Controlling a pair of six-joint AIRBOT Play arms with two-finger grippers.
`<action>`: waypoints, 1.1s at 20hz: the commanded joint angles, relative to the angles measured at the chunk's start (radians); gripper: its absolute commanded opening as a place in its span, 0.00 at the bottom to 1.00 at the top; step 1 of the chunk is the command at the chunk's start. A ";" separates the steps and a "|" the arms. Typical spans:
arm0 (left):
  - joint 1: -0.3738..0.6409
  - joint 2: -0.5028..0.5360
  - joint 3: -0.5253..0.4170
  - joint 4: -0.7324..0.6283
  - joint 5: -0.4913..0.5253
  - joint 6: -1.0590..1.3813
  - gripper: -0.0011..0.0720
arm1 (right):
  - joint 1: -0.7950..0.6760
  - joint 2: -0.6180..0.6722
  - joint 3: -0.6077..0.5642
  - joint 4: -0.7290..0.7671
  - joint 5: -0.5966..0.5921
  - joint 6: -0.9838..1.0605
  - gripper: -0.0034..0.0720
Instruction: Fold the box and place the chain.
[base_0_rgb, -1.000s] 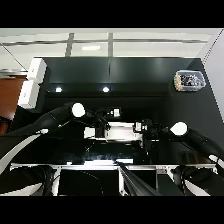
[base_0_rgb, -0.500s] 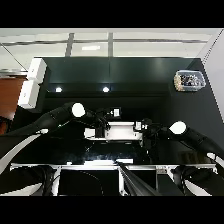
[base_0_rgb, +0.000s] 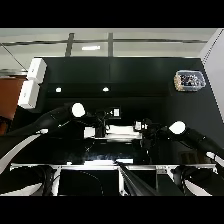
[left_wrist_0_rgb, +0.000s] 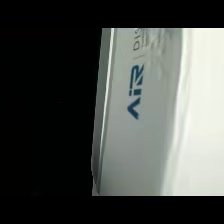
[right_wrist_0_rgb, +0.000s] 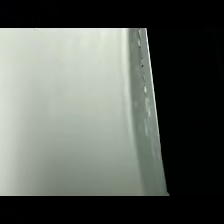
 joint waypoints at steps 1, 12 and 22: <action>0.000 0.025 0.001 0.035 -0.005 -0.069 0.82 | 0.000 -0.001 0.000 -0.002 -0.002 0.000 0.76; 0.053 0.317 -0.026 0.211 -0.432 -0.656 0.04 | 0.000 -0.001 0.000 -0.002 -0.002 0.000 0.76; -0.066 0.294 -0.207 -0.274 0.413 -0.595 0.05 | 0.000 -0.001 0.000 -0.002 -0.002 0.000 0.76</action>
